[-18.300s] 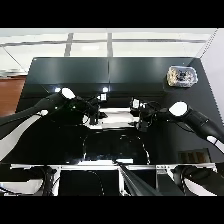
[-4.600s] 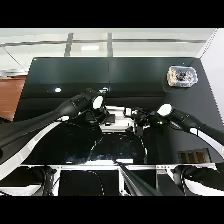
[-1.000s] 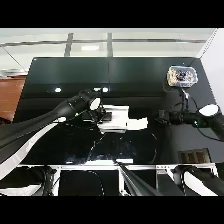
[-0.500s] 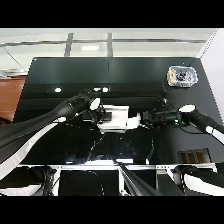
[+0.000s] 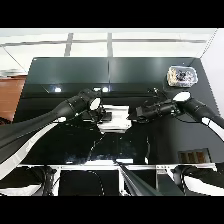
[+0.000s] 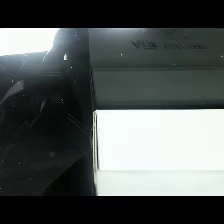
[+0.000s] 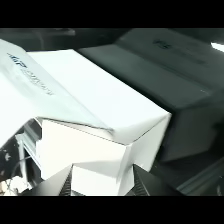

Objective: Fold the box and place the chain.

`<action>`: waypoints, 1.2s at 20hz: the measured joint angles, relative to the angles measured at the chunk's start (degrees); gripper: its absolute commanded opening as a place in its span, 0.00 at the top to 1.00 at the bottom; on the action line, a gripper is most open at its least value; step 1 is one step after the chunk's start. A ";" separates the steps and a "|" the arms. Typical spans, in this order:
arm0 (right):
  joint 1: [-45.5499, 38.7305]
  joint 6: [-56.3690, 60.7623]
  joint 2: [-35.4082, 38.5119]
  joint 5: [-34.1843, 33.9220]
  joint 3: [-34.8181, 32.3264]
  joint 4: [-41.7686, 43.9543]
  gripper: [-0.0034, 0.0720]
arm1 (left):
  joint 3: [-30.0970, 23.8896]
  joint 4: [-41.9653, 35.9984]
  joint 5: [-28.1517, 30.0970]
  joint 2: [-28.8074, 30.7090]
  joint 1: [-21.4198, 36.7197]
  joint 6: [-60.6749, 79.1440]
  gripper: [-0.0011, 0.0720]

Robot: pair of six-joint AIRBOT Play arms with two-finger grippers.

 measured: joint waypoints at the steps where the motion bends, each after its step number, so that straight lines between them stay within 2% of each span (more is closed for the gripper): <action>1: 1.01 1.20 0.00 -0.44 0.94 -1.16 0.41 | 0.00 0.00 0.00 0.00 0.00 0.00 0.95; 3: 2.84 3.41 0.00 -0.98 2.78 -3.63 0.41 | 0.00 0.00 0.00 0.00 0.00 0.00 0.95; 4: 3.69 4.70 0.00 -1.33 3.56 -4.81 0.44 | 0.00 0.00 0.00 0.00 0.00 0.00 0.95; 5: 4.44 6.01 0.00 -1.57 4.15 -6.05 0.53 | 0.00 0.00 0.00 0.00 0.00 0.00 0.95; 18: 13.29 25.57 -0.94 -8.52 7.19 -24.61 0.53 | 0.00 -0.02 0.04 0.00 0.00 0.00 0.95; 21: 16.26 32.11 -3.50 -8.00 11.06 -30.36 0.55 | 0.00 -0.02 0.02 0.00 0.00 0.00 0.95; 24: 20.68 41.62 -7.17 -4.26 16.74 -39.43 0.55 | 0.00 -0.02 0.02 0.00 0.00 0.00 0.95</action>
